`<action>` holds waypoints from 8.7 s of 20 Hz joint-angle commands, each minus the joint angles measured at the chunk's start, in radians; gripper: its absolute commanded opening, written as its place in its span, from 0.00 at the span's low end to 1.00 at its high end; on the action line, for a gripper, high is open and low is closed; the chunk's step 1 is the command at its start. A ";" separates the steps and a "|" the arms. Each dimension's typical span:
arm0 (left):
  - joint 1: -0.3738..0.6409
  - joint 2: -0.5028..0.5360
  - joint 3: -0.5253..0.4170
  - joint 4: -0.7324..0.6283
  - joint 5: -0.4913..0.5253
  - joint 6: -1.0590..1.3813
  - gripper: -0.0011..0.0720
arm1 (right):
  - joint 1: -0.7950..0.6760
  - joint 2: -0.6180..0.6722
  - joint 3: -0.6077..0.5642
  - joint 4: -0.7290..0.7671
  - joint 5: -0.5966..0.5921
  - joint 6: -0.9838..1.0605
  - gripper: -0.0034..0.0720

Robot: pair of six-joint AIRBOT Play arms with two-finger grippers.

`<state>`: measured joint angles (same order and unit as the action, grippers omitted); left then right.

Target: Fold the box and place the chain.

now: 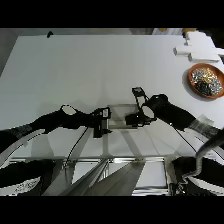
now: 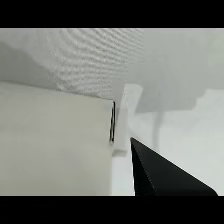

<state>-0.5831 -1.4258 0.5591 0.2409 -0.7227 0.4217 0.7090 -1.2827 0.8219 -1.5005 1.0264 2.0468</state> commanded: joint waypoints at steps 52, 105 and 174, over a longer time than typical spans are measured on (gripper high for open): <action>-0.001 0.000 0.000 0.000 0.000 0.000 0.20 | -1.183 -0.428 0.522 -0.070 -0.051 -0.666 0.11; -0.001 0.000 0.000 0.000 0.000 0.000 0.20 | -0.191 0.516 0.138 0.375 0.087 -0.761 0.07; -0.001 0.000 0.000 0.000 0.000 0.000 0.20 | -0.309 0.419 -0.565 0.723 -0.317 -2.074 0.30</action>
<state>-0.5831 -1.4258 0.5591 0.2405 -0.7223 0.4213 0.4099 -0.8150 0.2577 -0.8276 0.7139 -0.0071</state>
